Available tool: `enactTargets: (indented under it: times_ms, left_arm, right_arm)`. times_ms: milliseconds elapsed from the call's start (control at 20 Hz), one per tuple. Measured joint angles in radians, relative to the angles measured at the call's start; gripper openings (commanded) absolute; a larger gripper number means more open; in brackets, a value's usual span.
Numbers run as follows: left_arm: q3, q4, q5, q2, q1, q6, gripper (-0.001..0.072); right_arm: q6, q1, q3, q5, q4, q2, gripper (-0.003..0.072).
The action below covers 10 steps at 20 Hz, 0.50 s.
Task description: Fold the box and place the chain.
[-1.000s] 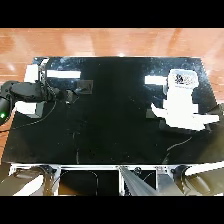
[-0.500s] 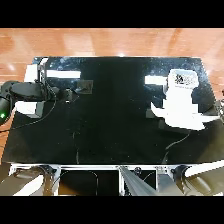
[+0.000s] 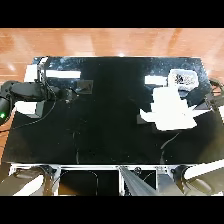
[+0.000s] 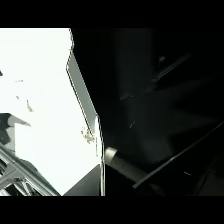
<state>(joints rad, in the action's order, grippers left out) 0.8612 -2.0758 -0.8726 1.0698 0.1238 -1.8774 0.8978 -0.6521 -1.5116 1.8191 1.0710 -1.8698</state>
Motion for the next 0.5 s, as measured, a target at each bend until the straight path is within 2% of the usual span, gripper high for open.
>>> enactTargets:
  times_ms: [350, 500]
  left_arm:
    - [0.000, 0.000, -0.002, 0.000, 0.000, 0.000, 0.0625]
    - [0.000, -0.001, -0.008, 0.000, 0.000, 0.000, 0.0625]
  right_arm:
    - [0.022, 0.261, 0.035, 0.010, -0.094, 0.204, 0.0032]
    - [0.066, 0.415, 0.047, -0.045, -0.114, 0.318, 0.0033]
